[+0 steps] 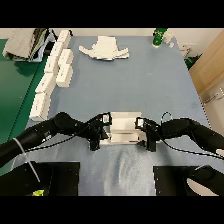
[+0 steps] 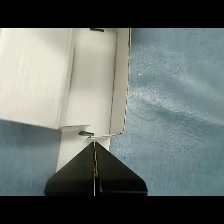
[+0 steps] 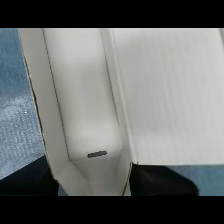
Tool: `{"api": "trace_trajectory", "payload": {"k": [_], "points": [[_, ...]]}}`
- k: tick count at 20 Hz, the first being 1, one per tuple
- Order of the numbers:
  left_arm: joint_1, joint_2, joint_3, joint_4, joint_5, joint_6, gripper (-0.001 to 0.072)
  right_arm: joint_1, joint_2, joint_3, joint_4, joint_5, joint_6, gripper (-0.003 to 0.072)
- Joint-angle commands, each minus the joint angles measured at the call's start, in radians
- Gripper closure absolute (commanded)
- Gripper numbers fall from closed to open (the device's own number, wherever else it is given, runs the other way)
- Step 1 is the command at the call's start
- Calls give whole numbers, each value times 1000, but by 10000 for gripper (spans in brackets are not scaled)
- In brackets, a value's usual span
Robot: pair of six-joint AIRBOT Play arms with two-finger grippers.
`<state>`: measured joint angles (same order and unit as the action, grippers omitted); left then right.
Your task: Fold the box.
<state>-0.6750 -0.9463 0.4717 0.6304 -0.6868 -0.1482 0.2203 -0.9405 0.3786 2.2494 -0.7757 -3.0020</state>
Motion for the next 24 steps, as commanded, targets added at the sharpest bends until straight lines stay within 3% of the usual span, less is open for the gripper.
{"api": "trace_trajectory", "payload": {"k": [1,3,5,7,9,12,14,17,24], "points": [[21,143,1,266,3,-442,697,0,1,1,-2,-3,-2,176],[68,222,1,400,3,-768,697,0,1,1,-2,-3,-2,176],[126,269,1,442,-12,-1043,697,0,1,1,-2,-3,-2,176],[205,281,0,523,-107,-1277,697,0,1,1,-2,-3,-2,176],[304,278,-19,579,-251,-1358,697,0,1,0,-2,-3,-2,176],[442,253,-95,489,-363,-1340,697,0,1,1,-2,-3,-2,176],[457,227,-152,326,-340,-1213,697,0,1,0,-2,-3,-2,176],[415,176,-207,148,-216,-1148,697,0,1,1,-2,-3,-2,176],[218,72,-203,6,47,-1114,697,0,1,1,-2,-3,-2,176]]}}
